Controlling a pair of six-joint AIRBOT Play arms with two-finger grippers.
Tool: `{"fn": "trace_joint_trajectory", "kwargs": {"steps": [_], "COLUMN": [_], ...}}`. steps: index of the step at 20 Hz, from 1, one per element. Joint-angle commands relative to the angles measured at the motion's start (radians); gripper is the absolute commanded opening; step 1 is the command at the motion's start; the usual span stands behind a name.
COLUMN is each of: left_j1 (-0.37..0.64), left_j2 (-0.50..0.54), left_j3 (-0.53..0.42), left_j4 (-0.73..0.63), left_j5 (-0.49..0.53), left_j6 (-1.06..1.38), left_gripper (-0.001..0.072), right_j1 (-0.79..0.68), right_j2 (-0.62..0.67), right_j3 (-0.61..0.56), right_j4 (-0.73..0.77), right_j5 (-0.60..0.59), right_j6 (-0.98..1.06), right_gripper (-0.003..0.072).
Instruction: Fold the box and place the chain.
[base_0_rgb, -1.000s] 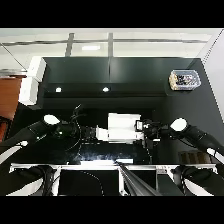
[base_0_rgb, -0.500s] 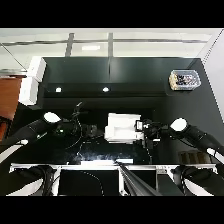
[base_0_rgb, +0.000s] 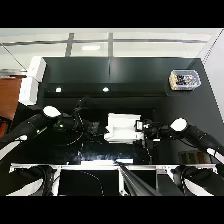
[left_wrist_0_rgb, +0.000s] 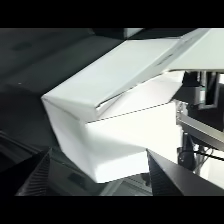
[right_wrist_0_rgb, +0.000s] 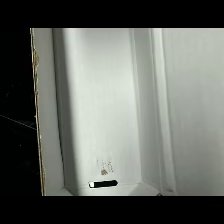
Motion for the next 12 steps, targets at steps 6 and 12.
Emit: {"fn": "trace_joint_trajectory", "kwargs": {"steps": [6, 12], "left_j1": [-0.078, -0.159], "left_j2": [0.000, 0.000], "left_j3": [0.035, 0.112], "left_j4": [0.113, 0.269], "left_j5": [0.038, 0.148], "left_j6": [-0.124, -0.331], "left_gripper": [0.0686, 0.0685], "right_j1": [0.000, 0.000], "right_j2": [0.000, 0.000], "right_j3": [0.000, 0.000], "right_j4": [0.000, 0.000], "right_j5": [0.000, 0.000], "right_j6": [0.000, 0.000], "right_gripper": [0.0235, 0.0234]}}
